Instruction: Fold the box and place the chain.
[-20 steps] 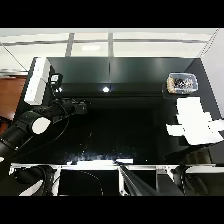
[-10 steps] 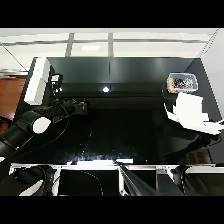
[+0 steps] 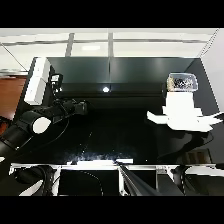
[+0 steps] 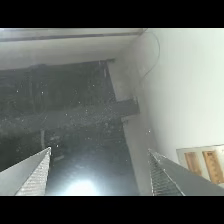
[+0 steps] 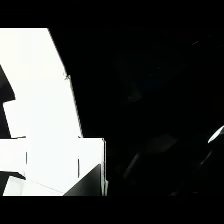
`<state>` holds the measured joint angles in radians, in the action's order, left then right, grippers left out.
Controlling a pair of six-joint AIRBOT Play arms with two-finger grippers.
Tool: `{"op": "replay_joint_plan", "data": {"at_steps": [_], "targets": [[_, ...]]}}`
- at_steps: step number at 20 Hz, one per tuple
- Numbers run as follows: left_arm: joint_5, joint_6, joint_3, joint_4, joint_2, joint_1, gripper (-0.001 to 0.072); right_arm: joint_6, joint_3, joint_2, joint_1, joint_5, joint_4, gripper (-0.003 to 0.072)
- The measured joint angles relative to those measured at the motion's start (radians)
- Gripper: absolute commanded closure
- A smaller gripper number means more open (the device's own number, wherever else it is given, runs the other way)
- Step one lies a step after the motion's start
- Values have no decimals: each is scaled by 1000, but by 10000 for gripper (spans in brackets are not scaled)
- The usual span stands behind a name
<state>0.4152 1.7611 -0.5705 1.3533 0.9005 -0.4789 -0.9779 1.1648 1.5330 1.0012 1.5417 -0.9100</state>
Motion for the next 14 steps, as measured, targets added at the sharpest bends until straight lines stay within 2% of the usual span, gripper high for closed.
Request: {"op": "replay_joint_plan", "data": {"at_steps": [4,7,11,14], "targets": [[24,0,0,0,0,0,4,-76,-119,-78,-123,-25,27,678],[34,-1,0,0,0,0,4,-117,-221,-151,-247,-91,87,678],[38,-3,0,0,0,0,4,-130,-382,-294,-443,-249,285,677],[38,-3,0,5,1,0,4,-19,-513,-447,-616,-386,440,677]]}}
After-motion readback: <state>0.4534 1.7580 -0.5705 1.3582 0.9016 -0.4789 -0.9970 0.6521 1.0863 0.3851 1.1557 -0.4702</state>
